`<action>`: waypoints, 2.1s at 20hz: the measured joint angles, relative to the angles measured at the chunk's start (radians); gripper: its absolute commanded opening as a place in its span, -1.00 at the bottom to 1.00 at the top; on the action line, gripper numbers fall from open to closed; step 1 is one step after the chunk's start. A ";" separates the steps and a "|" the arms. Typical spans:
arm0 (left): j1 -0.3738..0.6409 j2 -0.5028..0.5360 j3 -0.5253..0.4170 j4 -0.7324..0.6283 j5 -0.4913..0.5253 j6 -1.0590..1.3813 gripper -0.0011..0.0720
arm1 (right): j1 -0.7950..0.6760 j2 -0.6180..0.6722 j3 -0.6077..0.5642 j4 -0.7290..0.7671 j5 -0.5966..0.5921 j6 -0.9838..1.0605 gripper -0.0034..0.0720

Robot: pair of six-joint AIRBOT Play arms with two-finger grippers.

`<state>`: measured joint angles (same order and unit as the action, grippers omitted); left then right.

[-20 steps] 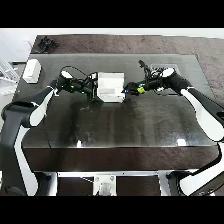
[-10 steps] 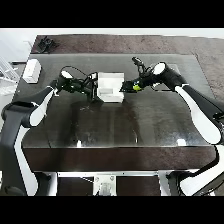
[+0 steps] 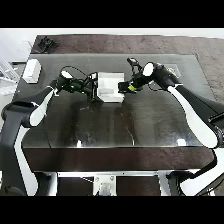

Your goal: Fold the box and place the chain.

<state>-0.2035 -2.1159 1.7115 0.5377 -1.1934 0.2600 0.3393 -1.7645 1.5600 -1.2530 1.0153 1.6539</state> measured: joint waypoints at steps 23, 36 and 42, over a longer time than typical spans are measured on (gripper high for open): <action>0.000 0.000 0.000 0.000 -0.003 -0.001 0.20 | 0.133 -0.125 0.197 -0.333 0.158 0.349 0.12; -0.001 0.000 0.000 0.000 -0.006 -0.001 0.20 | 0.145 -0.176 0.262 -0.420 0.293 0.451 0.06; -0.001 0.000 0.000 0.000 -0.005 -0.001 0.20 | 0.153 -0.183 0.263 -0.433 0.298 0.478 0.05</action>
<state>-0.2043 -2.1159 1.7115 0.5381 -1.1988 0.2588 0.4919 -1.9476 1.8233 -1.6863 1.3136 2.1319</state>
